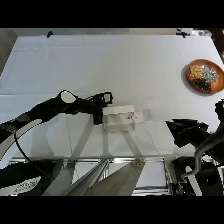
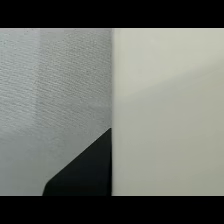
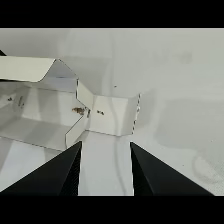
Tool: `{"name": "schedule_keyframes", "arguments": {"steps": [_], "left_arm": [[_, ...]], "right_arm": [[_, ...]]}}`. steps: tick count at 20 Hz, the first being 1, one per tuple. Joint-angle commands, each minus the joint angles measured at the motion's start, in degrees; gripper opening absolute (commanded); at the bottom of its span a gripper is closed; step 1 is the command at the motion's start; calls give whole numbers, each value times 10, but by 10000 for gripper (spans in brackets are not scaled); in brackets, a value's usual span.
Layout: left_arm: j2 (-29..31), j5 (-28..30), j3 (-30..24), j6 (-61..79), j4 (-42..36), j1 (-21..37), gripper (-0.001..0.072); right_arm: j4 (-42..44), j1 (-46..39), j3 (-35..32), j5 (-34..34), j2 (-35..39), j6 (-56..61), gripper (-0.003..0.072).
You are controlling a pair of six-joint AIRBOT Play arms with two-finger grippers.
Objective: Fold the box and place the chain.
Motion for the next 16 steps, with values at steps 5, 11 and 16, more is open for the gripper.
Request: {"name": "schedule_keyframes", "arguments": {"steps": [5, 11, 16], "left_arm": [[-14, 2, 0, -5, -11, 0, 8], [-14, -67, 1, 35, 52, 2, 6], [-14, -69, 2, 34, 64, 2, 7]], "right_arm": [[-3, 0, 0, 0, 0, 0, 338], [-4, 0, 0, 0, 0, 0, 338], [-4, 0, 0, 0, 0, 0, 338]]}}
